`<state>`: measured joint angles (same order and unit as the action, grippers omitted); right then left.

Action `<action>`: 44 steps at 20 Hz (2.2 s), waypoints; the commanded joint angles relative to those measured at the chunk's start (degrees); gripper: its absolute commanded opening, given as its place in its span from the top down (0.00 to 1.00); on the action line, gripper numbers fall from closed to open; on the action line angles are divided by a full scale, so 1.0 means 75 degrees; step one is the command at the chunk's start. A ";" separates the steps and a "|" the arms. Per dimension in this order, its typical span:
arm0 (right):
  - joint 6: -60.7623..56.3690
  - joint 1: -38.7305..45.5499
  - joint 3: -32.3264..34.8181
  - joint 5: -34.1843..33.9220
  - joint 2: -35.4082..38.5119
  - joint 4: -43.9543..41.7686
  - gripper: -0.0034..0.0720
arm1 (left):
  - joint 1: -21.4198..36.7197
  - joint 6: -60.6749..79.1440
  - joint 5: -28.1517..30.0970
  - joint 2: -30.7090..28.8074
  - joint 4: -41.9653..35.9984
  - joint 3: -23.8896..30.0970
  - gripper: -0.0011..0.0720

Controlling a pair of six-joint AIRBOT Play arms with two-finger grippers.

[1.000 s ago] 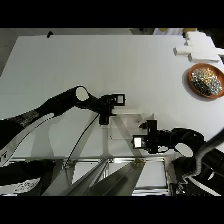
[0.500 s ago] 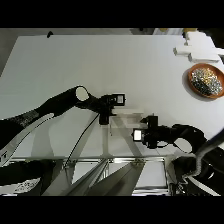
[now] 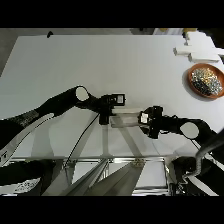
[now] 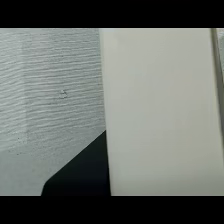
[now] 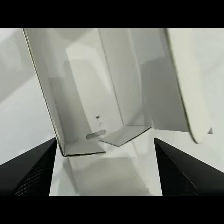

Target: Fold the box and place the chain.

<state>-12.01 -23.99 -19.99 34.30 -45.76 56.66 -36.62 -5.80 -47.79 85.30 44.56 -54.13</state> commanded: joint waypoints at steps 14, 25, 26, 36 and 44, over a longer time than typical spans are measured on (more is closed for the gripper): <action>0.4712 0.1612 -0.0490 0.1539 -0.2547 -0.3398 0.07 | -0.0003 0.0000 -0.0003 -0.0003 0.0000 0.0003 0.97; 0.4931 0.1612 -0.0493 0.1620 -0.3013 -0.3576 0.20 | -0.0003 0.0003 -0.0003 -0.0003 0.0000 0.0003 0.97; 0.5094 0.1612 -0.0493 0.1623 -0.3019 -0.3596 0.26 | -0.0003 0.0003 -0.0003 -0.0003 0.0000 0.0003 0.97; 0.5266 0.1612 -0.0493 0.1513 -0.3040 -0.3523 0.43 | -0.0003 0.0003 -0.0003 -0.0003 0.0000 0.0000 0.97; 0.5263 0.1612 -0.0493 0.1515 -0.3034 -0.3130 0.42 | -0.0003 0.0003 -0.0003 -0.0003 0.0000 0.0000 0.97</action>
<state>27.42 -11.92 -23.68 45.69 -68.51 32.10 -36.62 -5.78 -47.86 85.30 44.56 -54.13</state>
